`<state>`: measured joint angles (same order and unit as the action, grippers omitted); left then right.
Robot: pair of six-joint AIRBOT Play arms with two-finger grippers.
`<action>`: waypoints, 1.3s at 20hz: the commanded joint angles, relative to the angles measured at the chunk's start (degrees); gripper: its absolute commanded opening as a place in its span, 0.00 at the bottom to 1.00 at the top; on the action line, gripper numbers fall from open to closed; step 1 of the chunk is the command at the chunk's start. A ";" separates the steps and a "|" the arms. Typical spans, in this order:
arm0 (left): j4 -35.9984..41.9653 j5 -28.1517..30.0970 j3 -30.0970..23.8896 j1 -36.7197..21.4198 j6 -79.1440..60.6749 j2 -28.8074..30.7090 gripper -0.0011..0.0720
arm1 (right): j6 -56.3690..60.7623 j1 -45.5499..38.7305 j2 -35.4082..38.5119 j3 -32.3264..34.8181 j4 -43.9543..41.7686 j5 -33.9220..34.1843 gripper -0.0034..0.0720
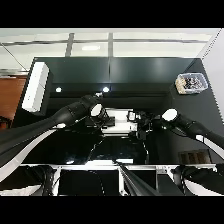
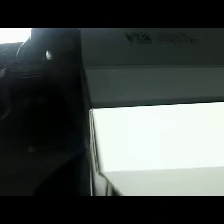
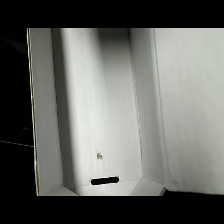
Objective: Fold the box and place the chain.
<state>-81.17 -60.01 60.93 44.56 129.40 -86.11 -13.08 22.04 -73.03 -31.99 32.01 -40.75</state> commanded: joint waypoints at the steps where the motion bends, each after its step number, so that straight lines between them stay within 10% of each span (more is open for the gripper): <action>1: 0.46 1.55 0.02 0.13 0.04 -0.09 0.06 | 0.00 0.02 -0.02 0.02 -0.04 0.04 0.69; 6: 0.72 1.33 0.02 0.20 0.04 -0.13 0.07 | 0.00 0.02 -0.02 0.02 -0.04 0.04 0.69; 8: 0.96 1.18 0.02 0.20 0.04 -0.13 0.42 | 0.00 0.02 -0.02 0.02 -0.04 0.04 0.69; 9: 0.87 0.76 0.02 0.17 0.04 -0.13 0.42 | 0.00 0.02 -0.02 0.02 -0.04 0.02 0.69; 14: 0.42 1.99 0.02 0.17 0.04 -0.15 0.06 | 0.00 0.02 -0.02 0.02 -0.04 0.00 0.69; 18: -0.15 1.62 0.02 0.17 -0.02 -0.13 0.06 | 0.02 0.00 -0.02 0.02 -0.24 0.09 0.70; 19: -0.50 1.38 0.02 0.17 0.00 -0.11 0.06 | 0.09 0.00 0.02 0.02 -0.31 0.09 0.95; 20: -0.68 1.22 0.02 0.15 0.00 -0.11 0.06 | 0.48 0.00 0.24 -0.02 -0.31 0.07 0.99; 26: -2.93 1.31 0.02 -0.04 0.00 -0.04 0.06 | 5.64 -0.15 8.24 -0.13 7.21 -2.80 0.98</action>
<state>-82.52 -58.63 60.93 44.56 129.43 -86.17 -10.09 21.93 -68.10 -32.05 34.41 -42.06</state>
